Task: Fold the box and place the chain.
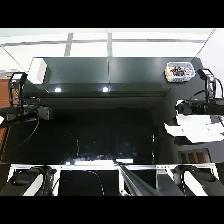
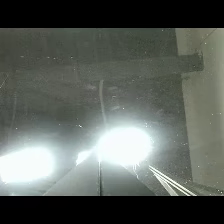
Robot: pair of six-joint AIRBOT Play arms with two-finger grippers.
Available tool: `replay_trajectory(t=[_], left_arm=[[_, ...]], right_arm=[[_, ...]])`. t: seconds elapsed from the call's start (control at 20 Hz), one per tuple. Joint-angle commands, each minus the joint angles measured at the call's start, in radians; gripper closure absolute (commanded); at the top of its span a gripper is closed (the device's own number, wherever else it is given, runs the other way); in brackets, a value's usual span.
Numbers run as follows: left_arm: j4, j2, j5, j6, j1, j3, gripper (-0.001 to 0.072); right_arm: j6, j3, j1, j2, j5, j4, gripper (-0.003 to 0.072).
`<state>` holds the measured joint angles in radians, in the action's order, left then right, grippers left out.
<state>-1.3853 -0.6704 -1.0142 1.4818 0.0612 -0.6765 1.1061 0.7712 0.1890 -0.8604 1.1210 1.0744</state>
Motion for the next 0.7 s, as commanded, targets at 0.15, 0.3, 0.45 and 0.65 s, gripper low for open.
replay_trajectory(t=[0.15, 0.3, 0.45, 0.65], left_arm=[[0.000, 0.001, 0.000, 0.000, 0.001, 0.000, 0.0685], [0.000, 0.001, 0.000, 0.000, 0.001, 0.000, 0.0685], [-0.001, 0.000, 0.037, 0.000, 0.001, 0.002, 0.0685], [0.047, -0.029, 0.289, 0.001, 0.001, 0.005, 0.0684]], right_arm=[[0.000, 0.000, 0.000, 0.001, 0.000, 0.000, 0.0675], [0.000, 0.000, 0.000, 0.001, 0.000, 0.000, 0.0675], [0.000, 0.000, 0.000, 0.001, 0.000, 0.000, 0.0676], [0.001, -0.001, 0.000, 0.000, -0.108, -0.011, 0.0676]])
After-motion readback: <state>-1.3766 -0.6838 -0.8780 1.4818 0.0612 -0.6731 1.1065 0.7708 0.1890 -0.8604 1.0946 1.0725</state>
